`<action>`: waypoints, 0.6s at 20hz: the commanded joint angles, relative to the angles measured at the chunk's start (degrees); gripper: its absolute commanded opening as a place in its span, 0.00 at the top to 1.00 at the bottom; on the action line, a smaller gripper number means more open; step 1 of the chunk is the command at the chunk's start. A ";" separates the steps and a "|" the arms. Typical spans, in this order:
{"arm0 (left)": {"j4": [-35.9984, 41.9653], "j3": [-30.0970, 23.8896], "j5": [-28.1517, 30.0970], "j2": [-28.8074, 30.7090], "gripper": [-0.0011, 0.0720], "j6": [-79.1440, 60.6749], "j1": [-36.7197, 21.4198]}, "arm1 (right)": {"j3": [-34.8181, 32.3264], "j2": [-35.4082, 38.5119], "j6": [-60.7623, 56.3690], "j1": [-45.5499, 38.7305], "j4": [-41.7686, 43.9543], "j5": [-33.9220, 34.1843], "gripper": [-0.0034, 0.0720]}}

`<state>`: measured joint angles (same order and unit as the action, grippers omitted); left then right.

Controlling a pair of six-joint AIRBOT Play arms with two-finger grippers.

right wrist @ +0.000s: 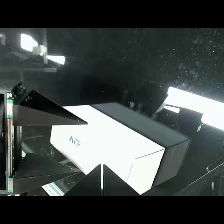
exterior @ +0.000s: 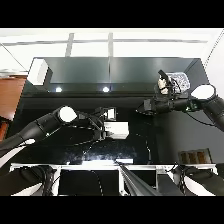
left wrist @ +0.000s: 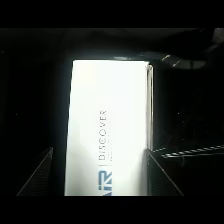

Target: Fold the box and place the chain.

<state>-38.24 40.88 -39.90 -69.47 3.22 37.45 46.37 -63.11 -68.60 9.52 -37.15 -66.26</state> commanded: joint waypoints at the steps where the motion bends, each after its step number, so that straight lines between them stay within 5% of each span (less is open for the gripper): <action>1: 0.15 0.61 -0.83 -0.04 0.02 0.20 0.02 | 0.02 0.04 0.00 0.07 -0.04 0.00 0.92; 12: -0.33 0.61 -2.25 -2.16 0.02 2.34 0.02 | 0.02 0.04 0.00 0.07 -1.07 0.04 0.92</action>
<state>-38.52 41.45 -42.41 -71.05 5.41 37.45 46.37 -63.11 -68.60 9.52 -38.09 -66.24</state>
